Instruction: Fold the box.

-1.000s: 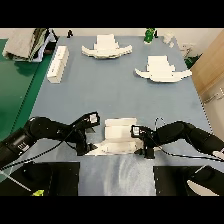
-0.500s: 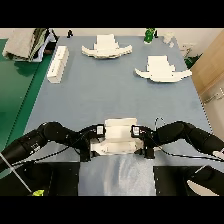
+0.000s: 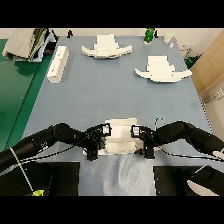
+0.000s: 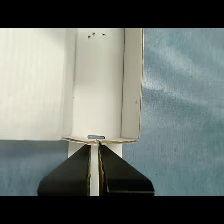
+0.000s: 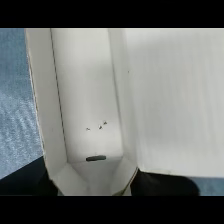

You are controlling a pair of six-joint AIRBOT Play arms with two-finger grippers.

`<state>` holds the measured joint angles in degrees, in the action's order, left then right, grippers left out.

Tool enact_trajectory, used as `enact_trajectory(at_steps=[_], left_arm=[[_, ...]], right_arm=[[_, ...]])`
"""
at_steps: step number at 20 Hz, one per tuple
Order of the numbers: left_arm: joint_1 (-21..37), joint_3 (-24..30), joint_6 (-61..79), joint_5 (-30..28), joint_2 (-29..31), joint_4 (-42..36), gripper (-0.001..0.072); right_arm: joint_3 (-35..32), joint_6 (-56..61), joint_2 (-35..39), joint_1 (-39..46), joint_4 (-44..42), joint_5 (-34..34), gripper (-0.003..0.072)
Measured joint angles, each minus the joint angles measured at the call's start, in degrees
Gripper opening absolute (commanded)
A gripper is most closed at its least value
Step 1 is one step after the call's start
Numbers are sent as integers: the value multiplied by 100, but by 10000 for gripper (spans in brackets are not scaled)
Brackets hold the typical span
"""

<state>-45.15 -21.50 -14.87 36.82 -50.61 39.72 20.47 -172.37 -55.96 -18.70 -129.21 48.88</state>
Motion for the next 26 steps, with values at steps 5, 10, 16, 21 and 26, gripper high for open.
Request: enact_trajectory(at_steps=[5,10,16,21,26], left_arm=[[-267,0,470,-417,-153,-632,124],[-356,0,623,-660,-308,-898,647],[-382,0,632,-831,-348,-977,17],[-372,0,-271,-713,-9,55,17],[-372,0,-2531,299,1075,2267,17]], right_arm=[[0,-2,0,0,2,-2,510],[0,-4,0,0,2,-2,510],[0,0,0,2,0,0,509],[0,0,0,0,0,0,509],[0,0,0,0,0,0,509]])
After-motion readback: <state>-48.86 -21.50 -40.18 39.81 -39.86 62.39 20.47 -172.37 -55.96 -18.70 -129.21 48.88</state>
